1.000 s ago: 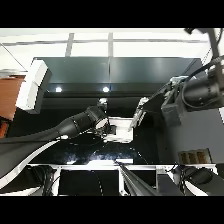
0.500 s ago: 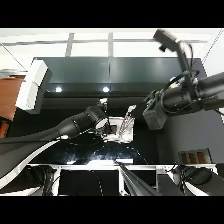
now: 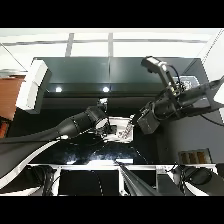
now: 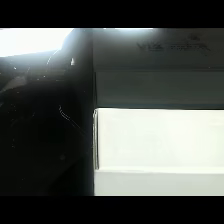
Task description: Fold the box and place the chain.
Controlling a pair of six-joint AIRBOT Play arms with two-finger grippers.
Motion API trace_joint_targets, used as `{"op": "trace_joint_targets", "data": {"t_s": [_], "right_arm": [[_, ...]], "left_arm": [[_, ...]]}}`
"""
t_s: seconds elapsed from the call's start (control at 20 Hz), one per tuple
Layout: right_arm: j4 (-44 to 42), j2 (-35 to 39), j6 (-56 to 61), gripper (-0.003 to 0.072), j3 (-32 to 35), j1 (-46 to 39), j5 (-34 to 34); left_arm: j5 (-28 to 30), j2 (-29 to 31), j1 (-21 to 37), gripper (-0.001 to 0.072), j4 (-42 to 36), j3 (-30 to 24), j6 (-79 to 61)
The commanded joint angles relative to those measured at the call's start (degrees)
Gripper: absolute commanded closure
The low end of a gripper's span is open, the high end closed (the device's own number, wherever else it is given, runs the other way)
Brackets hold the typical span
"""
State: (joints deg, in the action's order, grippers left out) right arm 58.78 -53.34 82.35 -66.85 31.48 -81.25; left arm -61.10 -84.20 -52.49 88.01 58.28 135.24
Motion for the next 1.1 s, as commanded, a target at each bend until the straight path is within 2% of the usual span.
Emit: {"op": "trace_joint_targets", "data": {"t_s": [0.0,0.35,0.45,0.65,0.7,0.75,0.8,0.9,1.05], "right_arm": [[-1.90,-0.13,0.17,0.0668,2.95,1.36,3.13],[-1.51,-1.66,1.44,0.0667,12.04,2.56,10.05],[-2.73,-2.45,1.44,0.0667,14.05,2.69,14.36],[-3.26,-5.35,1.44,0.0665,14.84,2.64,19.21],[-2.99,-5.60,1.44,0.0591,14.84,2.62,19.34],[-2.38,-5.62,1.42,0.0346,14.84,2.58,19.06],[-2.40,-5.60,1.31,0.0211,14.82,2.10,18.21],[-2.34,-5.07,-0.61,0.0193,13.81,-1.03,13.18],[-0.09,-1.20,-3.37,0.0193,12.26,-10.34,4.61]], "left_arm": [[-0.04,0.00,0.00,0.0682,0.00,0.00,-0.02],[-0.09,0.00,0.00,0.0682,-0.02,0.00,-0.02],[-0.09,0.00,0.00,0.0682,-0.04,0.00,0.00],[-0.55,0.00,0.00,0.0682,-0.02,0.00,-0.02],[-0.52,0.00,0.00,0.0682,-0.02,0.00,-0.02],[-0.50,0.00,0.02,0.0682,-0.02,0.00,0.00],[-0.42,0.00,0.02,0.0682,-0.11,0.00,0.04],[-0.48,0.00,0.02,0.0682,-0.24,0.00,0.04],[-0.52,0.02,0.02,0.0682,-0.24,0.02,0.33]]}}
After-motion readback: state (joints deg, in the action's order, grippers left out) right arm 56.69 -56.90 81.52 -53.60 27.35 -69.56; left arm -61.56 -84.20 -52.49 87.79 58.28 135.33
